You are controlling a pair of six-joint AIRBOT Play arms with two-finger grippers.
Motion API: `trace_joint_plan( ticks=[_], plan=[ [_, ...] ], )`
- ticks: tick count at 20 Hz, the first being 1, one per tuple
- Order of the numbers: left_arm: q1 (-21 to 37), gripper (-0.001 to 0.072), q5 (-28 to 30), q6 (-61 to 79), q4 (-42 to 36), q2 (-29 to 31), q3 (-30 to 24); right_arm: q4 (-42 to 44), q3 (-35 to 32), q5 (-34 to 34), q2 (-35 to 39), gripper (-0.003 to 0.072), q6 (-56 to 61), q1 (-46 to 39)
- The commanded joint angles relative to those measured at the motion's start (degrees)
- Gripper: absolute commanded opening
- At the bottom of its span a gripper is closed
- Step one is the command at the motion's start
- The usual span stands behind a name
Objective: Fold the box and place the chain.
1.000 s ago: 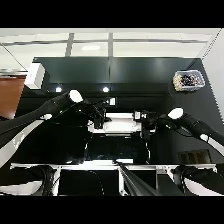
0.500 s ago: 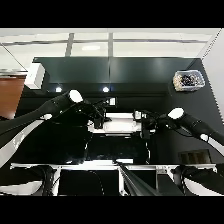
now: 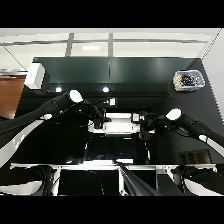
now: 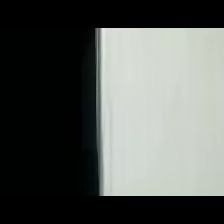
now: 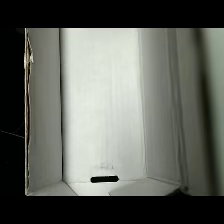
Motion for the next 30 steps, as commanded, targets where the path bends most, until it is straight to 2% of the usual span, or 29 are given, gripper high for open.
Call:
trace_joint_plan(
  ticks=[1,9,10,11,16,17,19,20,22,25,26,27,28,30],
  plan=[
    [-0.04,0.0025,0.04,0.00,0.00,-0.02,0.04,-0.44,0.04,-0.35,0.00,0.0697,0.28,0.22],
    [-0.04,0.0025,0.02,0.00,0.00,-0.02,0.04,-0.39,0.04,-0.94,0.00,0.0693,0.63,0.24],
    [-0.04,0.0025,0.02,0.00,0.00,-0.02,0.04,-0.42,0.04,-0.92,0.00,0.0548,0.63,0.24],
    [-0.04,0.0025,0.00,0.00,0.00,-0.02,0.04,-0.42,0.04,-0.90,0.00,0.0474,0.63,0.24],
    [0.09,0.0031,-0.20,-4.02,0.52,0.20,0.26,-0.39,0.04,-0.92,0.00,0.0474,0.63,0.24],
    [0.22,0.0163,-1.01,-5.57,1.88,0.52,0.66,-0.39,0.04,-0.92,0.00,0.0474,0.63,0.24],
    [0.24,0.0542,-1.27,-7.85,5.46,1.79,1.38,-0.37,0.04,-0.92,0.00,0.0474,0.63,0.24],
    [0.26,0.0636,-1.27,-11.69,8.55,2.82,1.90,-0.37,0.04,-0.92,0.00,0.0474,0.63,0.24],
    [0.28,0.0698,-1.70,-22.45,19.10,5.88,3.13,-0.37,0.04,-0.92,0.00,0.0474,0.63,0.24],
    [1.05,0.0689,-8.85,-32.50,29.66,11.04,4.20,-0.37,0.04,-0.92,0.00,0.0474,0.61,0.24],
    [1.60,0.0615,-11.98,-34.84,30.56,12.63,4.22,-0.39,0.04,-0.92,0.00,0.0474,0.61,0.24],
    [2.47,0.0368,-16.06,-36.22,30.38,14.01,4.22,-0.39,0.04,-0.90,0.00,0.0474,0.61,0.24],
    [3.63,0.0023,-21.07,-36.11,29.90,14.86,4.20,-0.39,0.04,-0.92,0.00,0.0474,0.61,0.24],
    [6.32,0.0023,-27.71,-36.63,25.44,14.88,3.87,-0.37,0.04,-0.92,0.00,0.0474,0.61,0.24]
  ],
)
